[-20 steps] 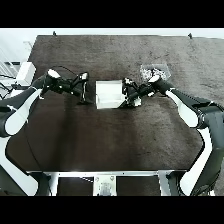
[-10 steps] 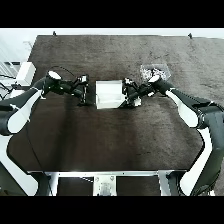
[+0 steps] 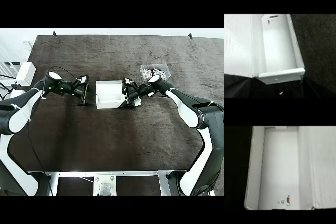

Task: Fold the box and place the chain.

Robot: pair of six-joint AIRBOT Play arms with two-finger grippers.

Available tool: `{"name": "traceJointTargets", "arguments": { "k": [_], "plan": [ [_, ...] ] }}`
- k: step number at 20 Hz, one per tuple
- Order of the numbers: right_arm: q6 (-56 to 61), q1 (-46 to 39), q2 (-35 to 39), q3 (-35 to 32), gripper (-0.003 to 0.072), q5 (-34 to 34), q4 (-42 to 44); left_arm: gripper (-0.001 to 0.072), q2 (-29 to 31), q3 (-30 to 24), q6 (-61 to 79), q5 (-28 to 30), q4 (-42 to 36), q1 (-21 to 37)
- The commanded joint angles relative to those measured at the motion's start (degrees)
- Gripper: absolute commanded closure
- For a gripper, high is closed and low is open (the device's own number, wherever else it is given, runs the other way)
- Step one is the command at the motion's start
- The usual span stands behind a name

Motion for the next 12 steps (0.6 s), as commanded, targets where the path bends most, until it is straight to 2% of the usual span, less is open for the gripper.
{"name": "traceJointTargets", "arguments": {
  "k": [1, 12],
  "plan": [
    [0.0, 0.0, 0.0, 0.0, 0.0097, 0.0, 0.0, -0.0011, -0.1, 0.0, 0.6, -0.2, 0.2, 0.0],
    [0.0, 0.0, 0.0, 0.0, 0.0097, 0.0, 0.0, -0.0011, -0.1, 0.0, -4.7, -0.3, 1.4, 0.0]
  ]
}}
